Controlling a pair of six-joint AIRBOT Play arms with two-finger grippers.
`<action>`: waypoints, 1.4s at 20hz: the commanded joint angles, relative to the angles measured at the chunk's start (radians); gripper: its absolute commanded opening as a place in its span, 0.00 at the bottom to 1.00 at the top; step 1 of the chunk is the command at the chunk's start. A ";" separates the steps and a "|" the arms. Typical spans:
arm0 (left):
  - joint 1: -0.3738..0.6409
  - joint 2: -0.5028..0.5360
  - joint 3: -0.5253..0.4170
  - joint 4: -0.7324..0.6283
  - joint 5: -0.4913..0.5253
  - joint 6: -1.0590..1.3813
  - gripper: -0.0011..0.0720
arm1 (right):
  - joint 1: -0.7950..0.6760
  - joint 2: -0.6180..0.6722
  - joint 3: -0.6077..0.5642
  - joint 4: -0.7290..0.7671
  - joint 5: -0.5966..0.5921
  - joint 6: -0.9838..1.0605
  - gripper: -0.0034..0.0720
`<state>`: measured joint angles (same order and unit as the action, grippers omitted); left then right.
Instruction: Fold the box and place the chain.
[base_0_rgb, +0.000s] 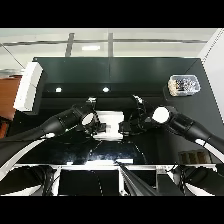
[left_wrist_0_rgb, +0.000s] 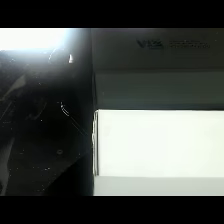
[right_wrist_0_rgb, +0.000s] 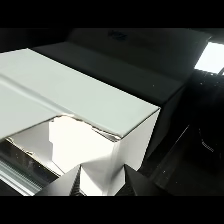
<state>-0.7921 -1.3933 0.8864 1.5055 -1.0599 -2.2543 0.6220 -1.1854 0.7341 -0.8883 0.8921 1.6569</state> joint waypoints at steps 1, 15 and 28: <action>0.000 -0.001 0.000 0.000 0.000 0.000 0.06 | 0.003 0.000 0.001 -0.008 -0.010 0.026 0.46; -0.001 -0.001 0.000 0.000 0.000 0.000 0.06 | 0.149 -0.008 0.101 -0.383 0.033 0.298 0.45; -0.001 -0.001 0.000 0.000 0.000 0.000 0.06 | 0.193 -0.092 0.146 -0.456 0.056 0.387 0.45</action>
<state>-0.7921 -1.3933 0.8864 1.5055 -1.0595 -2.2543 0.8116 -1.2587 0.8566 -1.3190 0.9371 2.0167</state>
